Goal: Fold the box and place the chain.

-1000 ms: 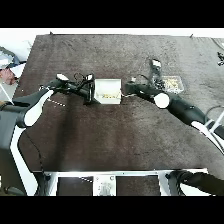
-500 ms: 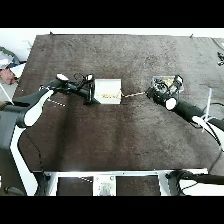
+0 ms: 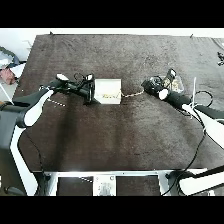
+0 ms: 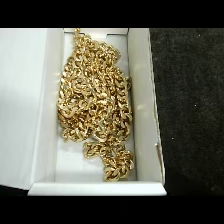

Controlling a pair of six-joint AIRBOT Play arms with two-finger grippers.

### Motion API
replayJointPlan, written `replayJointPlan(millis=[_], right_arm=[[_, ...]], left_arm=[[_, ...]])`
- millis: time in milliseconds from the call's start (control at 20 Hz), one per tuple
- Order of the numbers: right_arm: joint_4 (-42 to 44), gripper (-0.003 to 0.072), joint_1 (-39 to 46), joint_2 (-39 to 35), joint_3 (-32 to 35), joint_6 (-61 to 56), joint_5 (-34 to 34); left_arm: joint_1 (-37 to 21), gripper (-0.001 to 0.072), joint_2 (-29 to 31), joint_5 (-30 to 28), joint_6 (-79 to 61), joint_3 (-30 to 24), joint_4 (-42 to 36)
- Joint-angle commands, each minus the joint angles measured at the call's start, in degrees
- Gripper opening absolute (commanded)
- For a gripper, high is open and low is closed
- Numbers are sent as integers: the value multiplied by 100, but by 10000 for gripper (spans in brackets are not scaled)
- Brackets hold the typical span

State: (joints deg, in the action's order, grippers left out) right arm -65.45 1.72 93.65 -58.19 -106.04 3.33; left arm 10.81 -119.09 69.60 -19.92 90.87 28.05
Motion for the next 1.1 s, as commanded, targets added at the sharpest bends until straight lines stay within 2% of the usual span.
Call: replayJointPlan(millis=[0,200,400,650,900,1000,1050], right_arm=[[7,-12,-540,-743,-125,546,136],[7,-12,-1565,-2225,-127,1311,-330],[13,-12,-2317,-2721,-131,1325,-501],[101,-12,-2949,-2208,-131,1045,-704],[173,-11,-3040,-1368,-131,826,-739],[184,-10,-3032,-1167,-131,828,-533],[181,96,-2992,-1115,-131,831,-321]], left_arm=[[-4,464,-2,0,0,2,0],[-4,464,-2,0,0,2,0],[-4,464,-2,-2,0,2,0],[-4,464,-2,0,0,2,0],[-2,464,-2,0,0,2,0],[-4,464,-2,2,2,2,-2],[-4,464,-2,0,2,2,-2]])
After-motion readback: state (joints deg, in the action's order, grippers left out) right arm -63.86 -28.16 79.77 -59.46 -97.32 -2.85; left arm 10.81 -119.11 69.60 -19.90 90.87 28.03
